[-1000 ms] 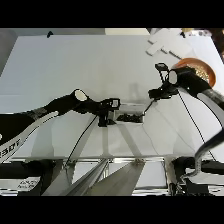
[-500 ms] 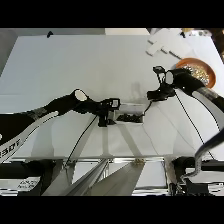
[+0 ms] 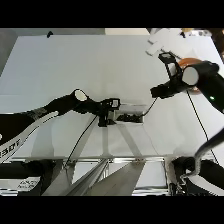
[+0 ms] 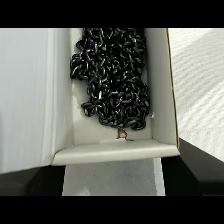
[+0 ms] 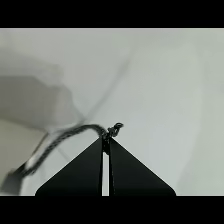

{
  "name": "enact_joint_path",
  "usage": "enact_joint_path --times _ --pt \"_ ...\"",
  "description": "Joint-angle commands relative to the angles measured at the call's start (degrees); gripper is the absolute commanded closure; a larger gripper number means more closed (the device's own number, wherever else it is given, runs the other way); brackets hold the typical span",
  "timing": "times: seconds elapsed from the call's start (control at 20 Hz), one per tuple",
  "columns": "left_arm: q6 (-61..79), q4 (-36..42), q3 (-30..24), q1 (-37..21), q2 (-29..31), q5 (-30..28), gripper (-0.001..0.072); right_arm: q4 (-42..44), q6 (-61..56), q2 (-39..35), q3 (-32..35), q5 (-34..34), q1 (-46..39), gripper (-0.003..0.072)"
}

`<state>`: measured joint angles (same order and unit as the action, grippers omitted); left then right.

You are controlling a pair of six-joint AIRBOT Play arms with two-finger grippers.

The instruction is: Fold the box and place the chain.

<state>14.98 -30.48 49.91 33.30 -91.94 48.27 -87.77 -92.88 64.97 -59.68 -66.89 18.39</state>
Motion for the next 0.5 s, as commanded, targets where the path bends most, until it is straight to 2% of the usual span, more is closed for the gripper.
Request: enact_joint_path --times 0.0,0.2,0.45 --pt "0.0 0.0 0.0 0.0 0.0 0.0 0.0701 4.7 0.4 -11.0 0.0 -2.2 5.9 0.0674" --pt "0.0 0.0 0.0 0.0 0.0 0.0 0.0701 10.2 0.3 -18.1 0.0 -0.1 15.5 0.0674" --pt "0.0 0.0 0.0 0.0 0.0 0.0 0.0701 12.0 -0.9 -18.6 0.0 8.2 24.1 0.0674"
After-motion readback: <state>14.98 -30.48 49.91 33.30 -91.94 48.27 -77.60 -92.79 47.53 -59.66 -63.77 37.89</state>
